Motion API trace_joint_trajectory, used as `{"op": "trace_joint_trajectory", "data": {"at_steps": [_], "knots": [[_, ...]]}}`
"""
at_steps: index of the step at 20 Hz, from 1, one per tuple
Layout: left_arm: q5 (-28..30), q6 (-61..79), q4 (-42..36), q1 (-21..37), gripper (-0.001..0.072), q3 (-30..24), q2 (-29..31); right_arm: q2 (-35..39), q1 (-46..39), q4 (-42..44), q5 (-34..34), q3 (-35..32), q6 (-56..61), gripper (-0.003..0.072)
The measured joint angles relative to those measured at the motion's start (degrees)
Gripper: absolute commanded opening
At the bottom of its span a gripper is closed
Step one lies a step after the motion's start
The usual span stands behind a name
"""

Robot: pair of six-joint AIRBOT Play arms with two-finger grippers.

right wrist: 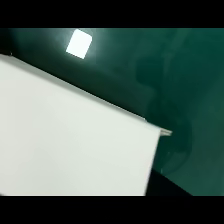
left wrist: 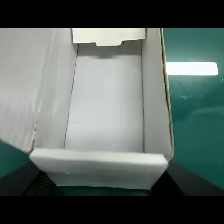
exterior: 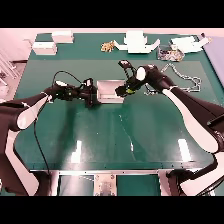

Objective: Fold the box and place the chain.

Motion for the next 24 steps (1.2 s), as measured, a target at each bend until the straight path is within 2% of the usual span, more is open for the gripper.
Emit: {"op": "trace_joint_trajectory", "data": {"at_steps": [5, 13, 17, 21, 24], "knots": [[0.0, 0.0, 0.0, 0.0, 0.0625, 0.0, 0.0, -3.6, 2.4, -5.6, 2.6, 4.3, 5.3, 0.0301], [0.1, 0.2, 0.1, 0.0, 0.0625, 0.0, 0.0, -5.0, 3.2, -11.4, 7.0, 5.9, 11.4, 0.0301], [0.0, 0.2, 0.1, 0.0, 0.0625, 0.0, 0.0, -6.4, 3.3, -12.9, 9.1, 7.2, 13.1, 0.0302], [0.0, 0.1, 0.1, 0.0, 0.0625, 0.0, 0.0, -9.0, 3.8, -13.6, 13.0, 11.3, 13.6, 0.0302], [0.0, 0.1, 0.0, 0.0, 0.0625, 0.0, 0.0, -9.9, 4.4, -13.9, 15.3, 13.8, 13.7, 0.0356]]}}
